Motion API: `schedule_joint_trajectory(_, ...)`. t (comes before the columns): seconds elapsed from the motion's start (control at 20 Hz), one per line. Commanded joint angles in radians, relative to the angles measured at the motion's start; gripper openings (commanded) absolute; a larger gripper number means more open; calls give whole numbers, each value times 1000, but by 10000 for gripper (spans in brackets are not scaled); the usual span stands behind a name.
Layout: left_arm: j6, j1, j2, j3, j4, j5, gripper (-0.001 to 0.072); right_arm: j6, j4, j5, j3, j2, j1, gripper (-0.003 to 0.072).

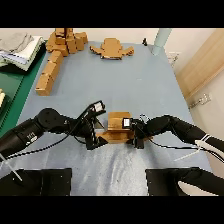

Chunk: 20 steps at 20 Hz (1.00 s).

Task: Fold the box.

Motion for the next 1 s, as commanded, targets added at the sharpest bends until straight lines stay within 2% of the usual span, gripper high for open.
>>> schedule_joint_trajectory(0.0, 121, -6, -63, -12, 56, 16, 720, 0, 0, 0, 0, -1, 0, 485)
schedule_joint_trajectory(0.2, 214, 11, -178, -11, 55, 69, 720, 0, 0, 0, 0, 0, 0, 484)
schedule_joint_trajectory(0.45, 241, 18, -219, -11, 43, 117, 720, 0, 0, 0, 0, 0, 0, 485)
schedule_joint_trajectory(0.75, 386, 16, -265, -9, -105, 140, 720, 0, 0, 0, 0, 0, 0, 484)
schedule_joint_trajectory(0.8, 407, 16, -265, -9, -109, 140, 697, 0, 0, 0, 0, 0, 0, 485)
schedule_joint_trajectory(0.85, 439, 16, -265, -9, -110, 139, 562, 0, 0, 0, 0, -1, 0, 485)
schedule_joint_trajectory(0.95, 488, 16, -265, -9, -109, 138, 536, 1, 0, 0, 0, 0, 0, 484)
